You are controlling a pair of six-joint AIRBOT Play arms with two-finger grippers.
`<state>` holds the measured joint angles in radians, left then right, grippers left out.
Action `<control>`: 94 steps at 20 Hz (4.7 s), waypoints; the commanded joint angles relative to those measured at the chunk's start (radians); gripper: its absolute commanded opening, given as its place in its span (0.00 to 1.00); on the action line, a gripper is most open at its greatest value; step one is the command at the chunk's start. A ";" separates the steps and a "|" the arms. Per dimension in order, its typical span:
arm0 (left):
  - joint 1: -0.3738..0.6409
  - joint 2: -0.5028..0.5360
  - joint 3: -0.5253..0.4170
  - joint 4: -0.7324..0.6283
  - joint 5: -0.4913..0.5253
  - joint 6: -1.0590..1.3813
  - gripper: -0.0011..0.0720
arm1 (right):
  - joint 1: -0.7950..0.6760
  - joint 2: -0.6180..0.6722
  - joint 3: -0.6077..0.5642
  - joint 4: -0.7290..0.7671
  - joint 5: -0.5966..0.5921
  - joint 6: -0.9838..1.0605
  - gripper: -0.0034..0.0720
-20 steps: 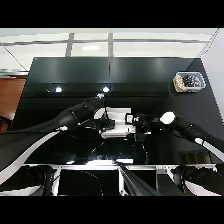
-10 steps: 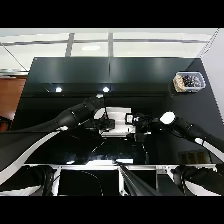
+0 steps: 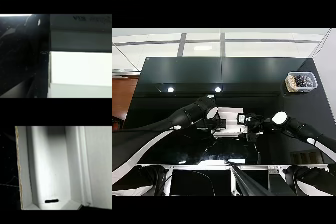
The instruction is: Fold the box and place the chain.
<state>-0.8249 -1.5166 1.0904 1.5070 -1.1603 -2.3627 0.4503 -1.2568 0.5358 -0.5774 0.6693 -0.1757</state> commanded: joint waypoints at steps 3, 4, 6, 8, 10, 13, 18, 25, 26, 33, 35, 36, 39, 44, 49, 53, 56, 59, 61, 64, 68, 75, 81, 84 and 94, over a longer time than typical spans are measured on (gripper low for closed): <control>0.002 -0.007 0.001 0.002 0.006 -0.002 0.39 | 0.000 -0.001 0.000 0.000 0.000 0.000 0.70; 0.002 -0.007 0.001 0.000 0.008 -0.002 0.35 | 0.000 -0.001 0.000 0.000 0.000 0.000 0.70; 0.002 -0.007 0.001 -0.001 0.015 -0.002 0.05 | 0.000 -0.001 0.000 0.000 0.000 0.000 0.70; 0.002 -0.007 0.001 -0.001 0.019 -0.002 0.05 | 0.000 -0.001 0.000 0.000 0.000 0.000 0.70; 0.002 -0.007 0.002 -0.001 0.027 -0.002 0.05 | 0.000 -0.001 0.000 0.000 0.000 0.000 0.70; 0.002 -0.007 0.002 -0.002 0.033 -0.002 0.05 | 0.000 -0.001 0.000 0.000 0.000 0.000 0.70; 0.002 -0.007 0.002 -0.006 0.033 -0.002 0.05 | 0.000 -0.001 0.000 0.000 0.000 0.000 0.70; 0.002 -0.007 0.002 -0.009 0.030 -0.002 0.09 | 0.000 -0.001 0.000 0.000 0.000 0.000 0.70; 0.002 -0.007 0.002 -0.010 0.031 -0.001 0.05 | 0.000 -0.001 0.000 0.000 0.000 0.000 0.70; 0.002 -0.007 0.002 -0.020 0.030 0.002 0.05 | -0.001 0.010 0.000 -0.001 0.000 0.037 0.90; 0.002 -0.006 0.002 -0.020 0.029 0.008 0.05 | -0.002 0.040 0.000 -0.004 0.005 0.061 0.90; 0.002 -0.005 0.002 -0.020 0.029 0.011 0.05 | -0.002 0.061 0.000 -0.009 0.011 0.062 0.90; 0.002 -0.003 0.002 -0.020 0.028 0.011 0.05 | -0.008 0.123 0.000 -0.099 0.031 0.070 0.90; 0.002 -0.003 0.002 -0.020 0.023 0.025 0.05 | -0.037 0.159 0.000 -0.248 0.087 0.086 0.90; 0.002 -0.003 0.002 -0.020 0.022 0.025 0.05 | -0.037 0.158 0.000 -0.230 0.087 0.063 0.89; 0.002 -0.003 0.002 -0.023 0.022 0.025 0.05 | -0.037 0.135 0.000 -0.170 0.090 0.043 0.78; 0.002 -0.003 0.002 -0.024 0.022 0.025 0.05 | -0.036 0.122 0.000 -0.094 0.086 0.040 0.34; 0.002 -0.003 0.002 -0.025 0.022 0.025 0.05 | -0.036 0.114 0.000 -0.029 0.082 0.040 0.34; 0.002 -0.003 0.002 -0.027 0.022 0.025 0.05 | -0.034 0.100 0.000 0.026 0.083 0.040 0.34; 0.002 -0.003 0.002 -0.027 0.022 0.025 0.05 | -0.014 0.080 0.000 0.111 0.075 0.040 0.34; 0.002 -0.003 0.002 -0.027 0.023 0.025 0.05 | 0.006 0.052 0.000 0.124 0.050 0.041 0.34; 0.002 -0.003 0.002 -0.028 0.024 0.025 0.05 | 0.005 0.052 0.000 0.103 0.041 0.110 0.58; 0.002 -0.003 0.002 -0.026 0.027 0.025 0.05 | -0.114 0.197 0.000 -0.150 0.096 0.601 0.06; 0.002 -0.003 0.002 -0.027 0.026 0.025 0.05 | -0.352 0.299 0.000 -0.328 0.203 1.031 0.06; 0.002 -0.004 0.002 -0.027 0.026 0.025 0.05 | -0.666 0.145 -0.091 -0.122 0.364 1.451 0.06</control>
<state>-0.8238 -1.5208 1.0916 1.4799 -1.1343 -2.3375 -0.2127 -1.0466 0.4606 -0.7490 0.9779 1.2095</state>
